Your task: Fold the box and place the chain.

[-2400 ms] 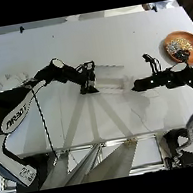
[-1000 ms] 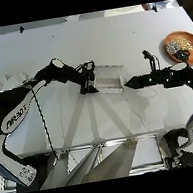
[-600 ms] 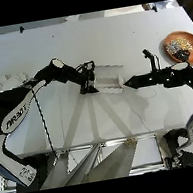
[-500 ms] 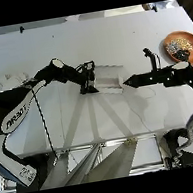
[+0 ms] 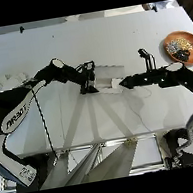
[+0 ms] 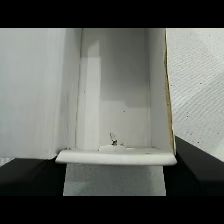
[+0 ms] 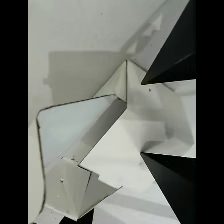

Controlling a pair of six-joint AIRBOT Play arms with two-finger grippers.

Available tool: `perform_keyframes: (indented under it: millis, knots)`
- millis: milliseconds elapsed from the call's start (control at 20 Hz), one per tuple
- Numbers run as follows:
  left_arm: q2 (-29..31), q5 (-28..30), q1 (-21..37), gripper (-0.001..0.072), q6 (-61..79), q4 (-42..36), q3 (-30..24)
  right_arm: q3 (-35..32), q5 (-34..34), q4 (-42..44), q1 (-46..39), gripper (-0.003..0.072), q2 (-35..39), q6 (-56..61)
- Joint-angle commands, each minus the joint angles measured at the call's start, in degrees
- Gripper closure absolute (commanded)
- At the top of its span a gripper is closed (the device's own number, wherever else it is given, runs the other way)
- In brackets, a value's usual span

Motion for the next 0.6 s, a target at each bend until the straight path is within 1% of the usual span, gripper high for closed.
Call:
perform_keyframes:
  millis: [0,250,350,400,500,550]
  knots:
    - [0.0,0.0,0.0,0.0496,0.0,0.0,0.0,0.1,-4.1,1.5,2.4,0.0180,-0.4,0.0]
    - [0.0,0.0,0.0,0.0496,0.0,0.0,0.0,0.1,-9.3,0.3,5.4,0.0180,-0.4,1.8]
    - [0.0,0.0,0.0,0.0496,0.0,0.0,0.0,0.2,-13.0,-1.7,6.8,0.0180,-0.4,7.4]
    - [0.0,0.0,0.0,0.0496,0.0,0.0,0.0,0.5,-13.4,-3.0,7.3,0.0180,-0.4,9.4]
    - [0.0,0.0,0.0,0.0496,0.0,0.0,0.0,1.7,-13.2,-9.1,8.5,0.0181,-0.4,13.9]
    - [0.0,0.0,0.0,0.0496,0.0,0.0,0.0,2.5,-13.2,-13.5,9.2,0.0181,-0.4,17.8]
